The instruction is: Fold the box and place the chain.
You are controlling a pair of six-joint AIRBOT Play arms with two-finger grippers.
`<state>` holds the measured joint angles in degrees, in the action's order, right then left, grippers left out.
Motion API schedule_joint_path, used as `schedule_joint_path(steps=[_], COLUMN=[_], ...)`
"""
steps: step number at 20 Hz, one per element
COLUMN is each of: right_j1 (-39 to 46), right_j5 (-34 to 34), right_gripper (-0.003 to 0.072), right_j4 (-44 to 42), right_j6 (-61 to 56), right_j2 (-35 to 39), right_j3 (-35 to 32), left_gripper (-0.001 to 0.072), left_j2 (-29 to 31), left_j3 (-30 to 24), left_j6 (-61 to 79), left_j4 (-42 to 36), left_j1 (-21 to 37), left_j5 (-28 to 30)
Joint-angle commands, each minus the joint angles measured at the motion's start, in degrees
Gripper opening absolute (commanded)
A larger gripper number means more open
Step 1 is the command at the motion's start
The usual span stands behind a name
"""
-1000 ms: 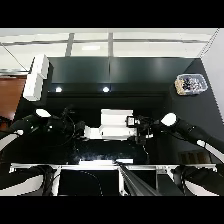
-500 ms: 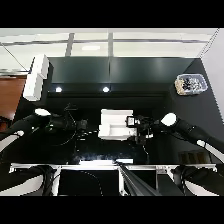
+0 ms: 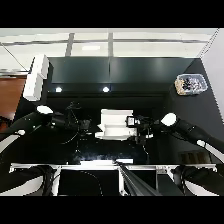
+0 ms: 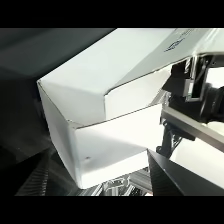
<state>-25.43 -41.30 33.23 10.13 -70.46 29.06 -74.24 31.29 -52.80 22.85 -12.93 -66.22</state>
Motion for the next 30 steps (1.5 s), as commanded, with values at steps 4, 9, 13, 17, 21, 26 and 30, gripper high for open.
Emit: schedule_joint_path(steps=[4,9,13,17,21,26,30], right_j1=[0.0,0.0,0.0,0.0,0.0,0.0,0.0], right_j5=[0.0,0.0,0.0,0.0,0.0,0.0,0.0], right_gripper=[0.0193,0.0193,0.0193,0.0193,0.0193,0.0193,0.0193], right_j4=[0.0,0.0,0.0,0.0,0.0,0.0,0.0], right_j6=[0.0,0.0,0.0,0.0,0.0,0.0,0.0], right_j2=[0.0,0.0,0.0,0.0,0.0,0.0,0.0], right_j3=[0.0,0.0,0.0,0.0,0.0,0.0,0.0], left_gripper=[0.0669,0.0450,0.0449,0.0448,0.0448,0.0444,0.0444], left_j2=[0.1,0.1,0.0,0.0,-0.1,-0.3,-1.2], left_j3=[7.2,10.4,14.0,16.4,16.8,16.8,16.9], left_j6=[-15.5,-21.5,-30.4,-38.9,-45.3,-53.4,-60.7], left_j4=[9.7,10.5,21.6,29.6,34.2,39.2,45.5], left_j1=[-5.2,-7.8,-11.6,-16.3,-21.7,-26.1,-28.3], left_j5=[1.0,1.4,3.3,5.8,9.4,13.9,12.5])
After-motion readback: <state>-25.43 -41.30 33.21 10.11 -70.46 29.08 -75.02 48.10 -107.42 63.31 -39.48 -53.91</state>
